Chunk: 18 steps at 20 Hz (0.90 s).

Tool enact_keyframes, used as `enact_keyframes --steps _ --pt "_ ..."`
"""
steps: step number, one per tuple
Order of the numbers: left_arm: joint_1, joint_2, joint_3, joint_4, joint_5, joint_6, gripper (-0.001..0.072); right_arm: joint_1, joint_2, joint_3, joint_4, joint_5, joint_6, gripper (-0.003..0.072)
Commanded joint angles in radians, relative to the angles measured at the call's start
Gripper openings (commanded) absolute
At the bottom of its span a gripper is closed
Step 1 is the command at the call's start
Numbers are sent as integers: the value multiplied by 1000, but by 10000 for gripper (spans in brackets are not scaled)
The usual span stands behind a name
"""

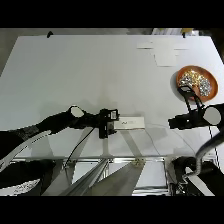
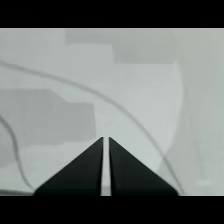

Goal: Fold the box and place the chain.

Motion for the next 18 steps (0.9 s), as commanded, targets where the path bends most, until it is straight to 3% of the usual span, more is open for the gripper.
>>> enact_keyframes --steps 1,2,3,18 --pt "0 1 0 0 0 0 207 0 1 -4 18 116 98 226" --pt "0 1 0 0 0 0 207 0 1 -4 27 144 98 313" --pt "0 1 0 0 0 0 207 0 1 -4 28 166 99 338" --pt "0 1 0 0 0 0 207 0 1 -4 39 199 100 337"
